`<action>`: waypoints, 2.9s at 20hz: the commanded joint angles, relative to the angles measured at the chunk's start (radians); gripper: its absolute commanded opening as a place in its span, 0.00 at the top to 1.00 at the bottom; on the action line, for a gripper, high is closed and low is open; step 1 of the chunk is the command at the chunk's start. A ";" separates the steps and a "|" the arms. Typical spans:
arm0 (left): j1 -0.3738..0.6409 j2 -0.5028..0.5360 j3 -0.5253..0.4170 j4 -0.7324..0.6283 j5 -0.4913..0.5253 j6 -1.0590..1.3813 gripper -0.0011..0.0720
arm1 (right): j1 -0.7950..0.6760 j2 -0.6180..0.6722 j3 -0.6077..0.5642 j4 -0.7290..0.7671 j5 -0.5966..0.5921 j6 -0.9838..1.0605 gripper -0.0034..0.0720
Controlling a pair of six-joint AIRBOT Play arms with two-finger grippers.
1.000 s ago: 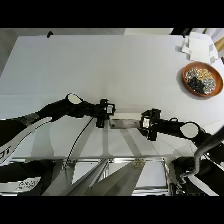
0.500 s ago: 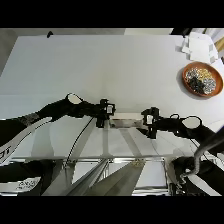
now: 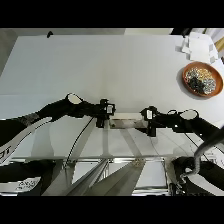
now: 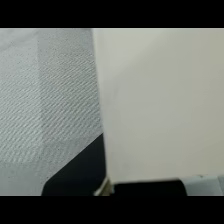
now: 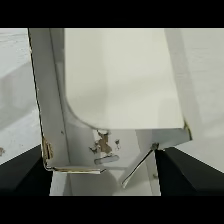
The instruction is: Fold the box and place the chain.
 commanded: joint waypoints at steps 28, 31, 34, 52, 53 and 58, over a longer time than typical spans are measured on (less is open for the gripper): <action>-0.001 0.000 0.001 0.000 0.000 0.000 0.97 | -0.004 -0.160 0.065 0.001 0.032 -0.067 0.52; -0.001 0.000 0.001 0.000 0.000 0.000 0.97 | -0.004 -0.160 0.065 0.000 0.032 -0.066 0.52; -0.001 0.000 0.001 0.000 0.000 0.000 0.97 | -0.004 -0.159 0.065 0.000 0.033 -0.066 0.51; -0.001 0.000 0.001 0.000 0.000 0.000 0.97 | -0.004 -0.159 0.065 0.000 0.033 -0.066 0.51; -0.001 0.000 0.001 0.000 0.000 0.000 0.97 | -0.004 -0.159 0.065 0.000 0.033 -0.066 0.51; -0.001 0.000 0.001 0.000 0.008 0.004 0.97 | -0.004 -0.159 0.065 0.000 0.033 -0.066 0.51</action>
